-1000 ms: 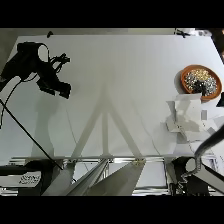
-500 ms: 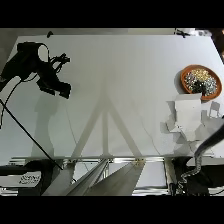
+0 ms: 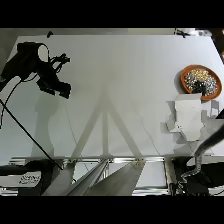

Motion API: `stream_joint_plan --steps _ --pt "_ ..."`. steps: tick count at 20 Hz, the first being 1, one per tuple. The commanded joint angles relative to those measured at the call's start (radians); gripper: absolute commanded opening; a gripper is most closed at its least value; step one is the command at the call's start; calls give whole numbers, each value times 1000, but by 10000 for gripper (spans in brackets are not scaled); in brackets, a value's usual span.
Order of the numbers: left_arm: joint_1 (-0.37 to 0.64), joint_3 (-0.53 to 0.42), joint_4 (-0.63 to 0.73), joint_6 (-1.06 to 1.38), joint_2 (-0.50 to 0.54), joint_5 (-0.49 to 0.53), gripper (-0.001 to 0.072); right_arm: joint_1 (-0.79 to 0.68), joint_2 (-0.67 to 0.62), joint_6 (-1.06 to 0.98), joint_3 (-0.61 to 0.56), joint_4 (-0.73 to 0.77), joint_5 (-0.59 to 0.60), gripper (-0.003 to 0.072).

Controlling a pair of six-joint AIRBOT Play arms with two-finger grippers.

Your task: Fold the box and place the chain.

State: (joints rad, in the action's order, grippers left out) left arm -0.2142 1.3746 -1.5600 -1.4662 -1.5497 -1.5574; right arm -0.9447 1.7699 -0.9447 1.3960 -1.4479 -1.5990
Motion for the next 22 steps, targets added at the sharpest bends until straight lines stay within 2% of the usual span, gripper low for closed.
stream_joint_plan --steps 1,4,5,6,10,15,22 --pt "1 0 0 0 1 0 692 -1 9 7 1 18 -104 395" --pt "1 0 0 0 1 0 692 -1 9 2 0 39 -139 367" --pt "1 0 0 0 1 0 692 -1 9 3 -3 45 -145 235" --pt "1 0 0 0 1 0 692 -1 9 5 -8 58 -153 15" --pt "1 0 0 0 1 0 692 33 0 20 -44 198 -183 9" --pt "1 0 0 0 1 0 692 244 -98 39 -138 243 -119 8" --pt "1 0 0 2 1 1 692 608 -381 174 -465 565 105 7"
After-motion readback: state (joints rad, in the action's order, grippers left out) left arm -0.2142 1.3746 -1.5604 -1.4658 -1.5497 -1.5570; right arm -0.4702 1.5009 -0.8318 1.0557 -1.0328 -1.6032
